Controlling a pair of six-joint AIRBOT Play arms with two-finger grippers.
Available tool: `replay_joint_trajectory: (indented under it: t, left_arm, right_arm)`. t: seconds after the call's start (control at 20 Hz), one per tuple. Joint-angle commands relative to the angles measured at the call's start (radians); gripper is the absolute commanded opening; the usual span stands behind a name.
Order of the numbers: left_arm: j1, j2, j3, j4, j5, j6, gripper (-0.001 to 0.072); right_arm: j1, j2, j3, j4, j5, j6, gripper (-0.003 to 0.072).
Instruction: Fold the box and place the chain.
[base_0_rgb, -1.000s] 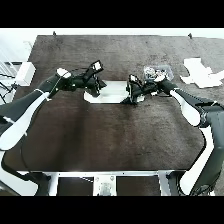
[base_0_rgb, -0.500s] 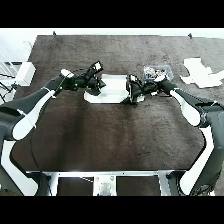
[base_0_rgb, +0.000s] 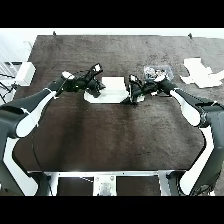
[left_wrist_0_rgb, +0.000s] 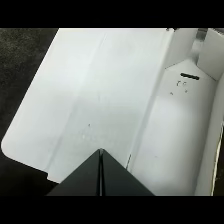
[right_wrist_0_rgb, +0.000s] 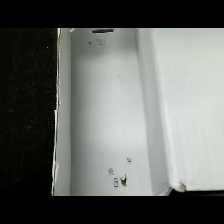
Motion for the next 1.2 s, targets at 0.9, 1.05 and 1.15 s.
replay_joint_trajectory:
  t: [0.9,1.05,1.15]
  left_arm:
    - [0.049,0.124,0.077,0.443,-0.362,-0.171,0.0637]
    - [0.000,0.113,0.077,0.592,-0.316,-0.225,0.0636]
    - [-0.006,0.098,0.077,0.603,-0.292,-0.225,0.0636]
  right_arm:
    - [0.000,-0.001,0.000,0.000,0.000,0.000,0.0501]
    - [0.000,-0.001,0.000,0.000,0.000,0.000,0.0502]
    - [0.000,-0.001,0.000,0.000,0.000,0.000,0.0502]
